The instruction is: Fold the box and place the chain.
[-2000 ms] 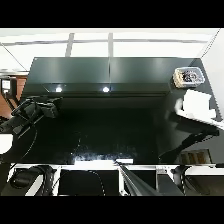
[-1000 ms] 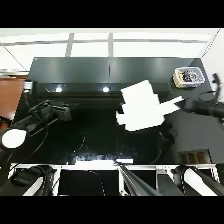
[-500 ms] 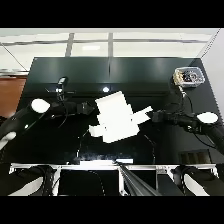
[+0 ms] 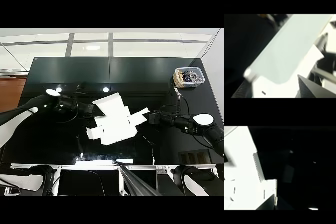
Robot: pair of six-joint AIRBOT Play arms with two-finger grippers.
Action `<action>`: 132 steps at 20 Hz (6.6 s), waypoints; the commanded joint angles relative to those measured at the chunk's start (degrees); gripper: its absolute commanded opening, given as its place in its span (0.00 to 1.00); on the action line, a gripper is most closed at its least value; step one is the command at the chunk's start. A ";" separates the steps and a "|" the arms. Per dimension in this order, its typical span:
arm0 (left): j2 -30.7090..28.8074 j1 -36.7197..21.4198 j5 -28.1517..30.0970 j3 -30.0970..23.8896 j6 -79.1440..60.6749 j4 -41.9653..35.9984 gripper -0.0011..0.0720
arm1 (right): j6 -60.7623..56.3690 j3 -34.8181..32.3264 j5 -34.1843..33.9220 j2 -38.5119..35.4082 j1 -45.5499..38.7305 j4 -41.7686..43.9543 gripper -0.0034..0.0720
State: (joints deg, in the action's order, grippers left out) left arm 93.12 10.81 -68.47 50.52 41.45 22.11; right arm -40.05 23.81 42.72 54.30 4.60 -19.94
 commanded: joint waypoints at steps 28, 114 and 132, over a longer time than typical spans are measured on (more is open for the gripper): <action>-5.53 12.00 9.44 5.73 -46.01 10.25 0.04 | 18.47 18.84 13.14 -0.11 5.27 -33.42 0.99; -2.69 16.59 16.98 5.75 -50.03 14.73 0.04 | 51.76 7.34 2.12 15.65 11.34 -14.53 0.99; -2.67 16.59 17.03 5.75 -50.03 14.71 0.04 | 54.03 7.30 1.16 17.81 11.37 -14.12 0.99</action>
State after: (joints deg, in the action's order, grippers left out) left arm 90.45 27.40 -51.44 56.29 -8.49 36.84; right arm 13.96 31.11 43.99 71.59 15.97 -34.02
